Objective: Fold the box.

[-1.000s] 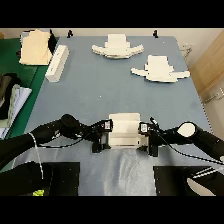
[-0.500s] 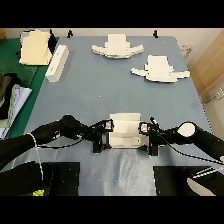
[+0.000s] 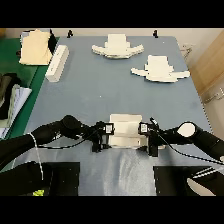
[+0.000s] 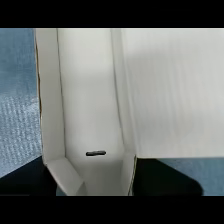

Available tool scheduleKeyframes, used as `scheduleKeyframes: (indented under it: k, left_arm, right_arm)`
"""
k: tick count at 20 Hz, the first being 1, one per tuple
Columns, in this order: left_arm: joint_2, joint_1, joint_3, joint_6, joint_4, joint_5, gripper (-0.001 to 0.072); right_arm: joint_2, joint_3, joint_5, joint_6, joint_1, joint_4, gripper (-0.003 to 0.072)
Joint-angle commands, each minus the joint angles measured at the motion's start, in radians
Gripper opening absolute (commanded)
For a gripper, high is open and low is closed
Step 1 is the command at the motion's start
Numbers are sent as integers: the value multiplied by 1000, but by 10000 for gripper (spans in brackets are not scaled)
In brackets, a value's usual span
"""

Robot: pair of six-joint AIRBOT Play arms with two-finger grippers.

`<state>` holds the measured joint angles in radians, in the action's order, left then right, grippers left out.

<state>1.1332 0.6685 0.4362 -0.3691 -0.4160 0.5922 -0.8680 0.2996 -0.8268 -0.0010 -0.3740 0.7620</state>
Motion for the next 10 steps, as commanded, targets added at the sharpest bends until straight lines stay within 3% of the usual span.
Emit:
scheduleKeyframes:
  k: [1,10]
  left_arm:
    - [0,-1,5,-8,-18,-42,464]
    - [0,-1,6,77,-11,-37,464]
  right_arm:
    - [1,0,-2,1,0,1,603]
    - [1,0,-2,1,0,1,603]
